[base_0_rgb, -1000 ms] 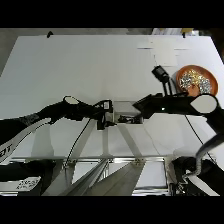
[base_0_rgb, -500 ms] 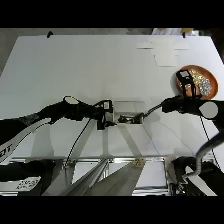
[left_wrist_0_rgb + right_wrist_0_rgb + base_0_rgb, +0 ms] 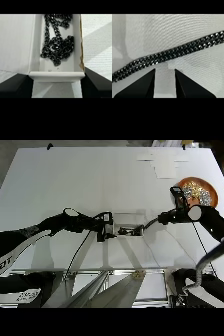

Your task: Fold the box and place the chain.

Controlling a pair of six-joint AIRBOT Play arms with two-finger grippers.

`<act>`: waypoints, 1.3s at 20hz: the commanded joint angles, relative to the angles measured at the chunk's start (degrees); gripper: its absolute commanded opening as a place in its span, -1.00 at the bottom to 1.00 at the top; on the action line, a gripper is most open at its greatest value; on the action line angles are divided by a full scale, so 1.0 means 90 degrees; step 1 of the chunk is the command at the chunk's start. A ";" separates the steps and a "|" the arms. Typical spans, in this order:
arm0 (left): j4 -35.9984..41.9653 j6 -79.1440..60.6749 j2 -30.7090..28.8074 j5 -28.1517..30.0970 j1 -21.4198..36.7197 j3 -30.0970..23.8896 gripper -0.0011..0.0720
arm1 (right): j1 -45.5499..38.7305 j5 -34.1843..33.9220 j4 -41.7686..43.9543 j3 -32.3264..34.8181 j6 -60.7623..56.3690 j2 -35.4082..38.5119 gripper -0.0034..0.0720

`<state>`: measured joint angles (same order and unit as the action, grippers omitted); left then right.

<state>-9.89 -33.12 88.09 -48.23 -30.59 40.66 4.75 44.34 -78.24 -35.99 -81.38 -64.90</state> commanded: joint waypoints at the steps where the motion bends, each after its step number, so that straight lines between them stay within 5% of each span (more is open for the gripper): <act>1: 0.0000 0.0000 0.0002 0.0000 0.0002 0.0005 -0.40 | -0.0005 0.0430 -0.0027 -0.0444 -0.0148 -0.0556 -0.21; 18: -0.0002 0.0000 0.0002 0.0000 0.0002 0.0005 -0.40 | 0.0537 0.0707 -0.0865 -0.0765 -0.0629 -0.1107 -0.53; 22: 0.0000 -0.0002 0.0002 -0.0002 0.0002 0.0005 -0.40 | 0.0537 0.0884 -0.0962 -0.0765 -0.0619 -0.1107 -0.89; 26: 0.0000 -0.0002 0.0002 0.0000 0.0002 0.0005 -0.40 | 0.0537 0.0993 -0.0957 -0.0763 -0.0551 -0.0933 -0.89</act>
